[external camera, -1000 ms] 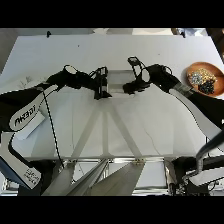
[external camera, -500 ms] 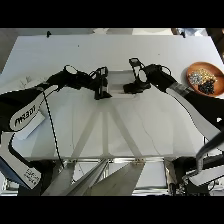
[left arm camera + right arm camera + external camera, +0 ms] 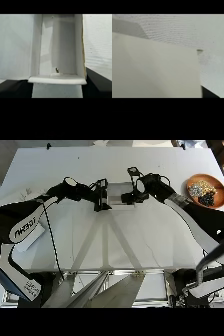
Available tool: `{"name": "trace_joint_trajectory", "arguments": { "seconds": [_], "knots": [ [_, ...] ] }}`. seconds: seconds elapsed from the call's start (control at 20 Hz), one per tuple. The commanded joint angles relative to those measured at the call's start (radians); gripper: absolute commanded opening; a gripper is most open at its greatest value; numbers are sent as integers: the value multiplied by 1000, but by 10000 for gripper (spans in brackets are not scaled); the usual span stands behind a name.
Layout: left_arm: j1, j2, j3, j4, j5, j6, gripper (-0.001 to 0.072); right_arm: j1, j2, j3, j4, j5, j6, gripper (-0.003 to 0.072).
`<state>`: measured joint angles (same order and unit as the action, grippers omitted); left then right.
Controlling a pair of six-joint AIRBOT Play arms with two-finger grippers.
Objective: Fold the box and place the chain.
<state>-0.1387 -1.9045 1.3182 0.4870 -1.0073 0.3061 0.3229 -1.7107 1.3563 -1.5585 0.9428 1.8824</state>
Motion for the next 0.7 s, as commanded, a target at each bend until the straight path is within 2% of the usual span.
{"name": "trace_joint_trajectory", "arguments": {
  "seconds": [0.0, 0.2, 0.3, 0.35, 0.4, 0.6, 0.65],
  "knots": [
    [0, 0, 0, 0, -3, 1, 426, 7, -21, 10, -32, 52, 32, 337],
    [0, 0, 0, 0, -2, 1, 426, 37, -62, 10, -42, 37, 32, 332],
    [0, 0, 0, 0, -2, 1, 426, 47, -74, 10, -42, 41, 32, 211],
    [0, 0, 0, 0, -3, 1, 426, 49, -76, 10, -42, 43, 34, 84],
    [0, 0, 0, 0, -2, 1, 426, 49, -76, 10, -42, 43, 45, 14],
    [0, 0, 0, 0, -3, 1, 426, 49, -76, 10, -42, 57, 93, 14],
    [0, 0, 0, 0, -3, 0, 426, 49, -76, 10, -42, 64, 93, 80]
  ]
}}
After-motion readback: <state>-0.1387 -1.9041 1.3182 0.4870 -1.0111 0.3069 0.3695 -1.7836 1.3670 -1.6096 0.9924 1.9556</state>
